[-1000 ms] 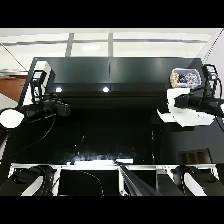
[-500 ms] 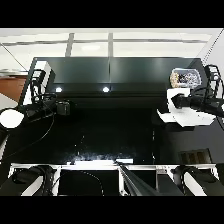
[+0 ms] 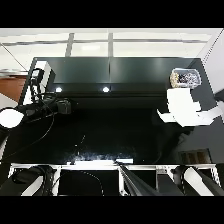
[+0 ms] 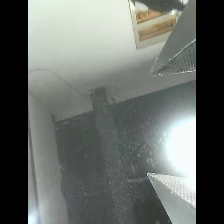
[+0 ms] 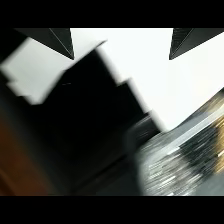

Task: Fold the box and place the chain.

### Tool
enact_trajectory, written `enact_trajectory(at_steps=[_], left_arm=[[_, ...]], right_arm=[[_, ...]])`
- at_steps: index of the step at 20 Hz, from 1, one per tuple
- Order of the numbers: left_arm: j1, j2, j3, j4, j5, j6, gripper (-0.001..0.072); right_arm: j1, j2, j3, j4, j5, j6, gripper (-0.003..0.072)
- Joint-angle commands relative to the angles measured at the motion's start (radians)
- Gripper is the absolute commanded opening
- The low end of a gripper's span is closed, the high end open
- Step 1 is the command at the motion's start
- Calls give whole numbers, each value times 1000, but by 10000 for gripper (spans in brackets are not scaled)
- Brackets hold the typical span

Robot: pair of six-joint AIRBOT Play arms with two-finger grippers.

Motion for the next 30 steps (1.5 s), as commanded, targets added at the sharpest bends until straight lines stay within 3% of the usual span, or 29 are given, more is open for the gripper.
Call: enact_trajectory(at_steps=[1, 6, 9, 17, 19, 23, 24, 25, 26, 27, 28, 30], left_arm=[[1, 0, 0, -8, 0, 0, 706], [1, 0, 0, -8, 0, 0, 706], [1, 0, 0, -8, 0, 0, 706], [1, 0, 0, -8, 0, 0, 706], [1, 0, 0, -8, 0, 0, 706], [1, 0, 0, -7, 0, 0, 706], [1, 0, 0, -7, 0, 0, 706], [1, 0, 0, -8, 0, 0, 706], [1, 0, 0, -8, 0, 0, 706], [1, 0, 0, -8, 0, 0, 706], [1, 0, 0, -8, 0, 0, 706], [1, 0, 0, -8, 0, 0, 706]], right_arm=[[-227, -144, 73, 40, 15, 125, 703], [-289, -449, 320, 139, 419, -151, 702], [-290, -584, 401, 251, 633, -333, 701], [-289, -719, 492, 311, 679, -520, 700], [-289, -735, 506, 329, 711, -557, 526], [-288, -749, 506, 318, 744, -575, 525], [-287, -751, 506, 317, 750, -582, 380], [-286, -751, 506, 318, 756, -594, 301], [-286, -751, 506, 318, 767, -604, 300], [-286, -751, 506, 318, 784, -624, 166], [-286, -751, 506, 318, 800, -643, 83], [-286, -750, 506, 320, 830, -663, 57]])
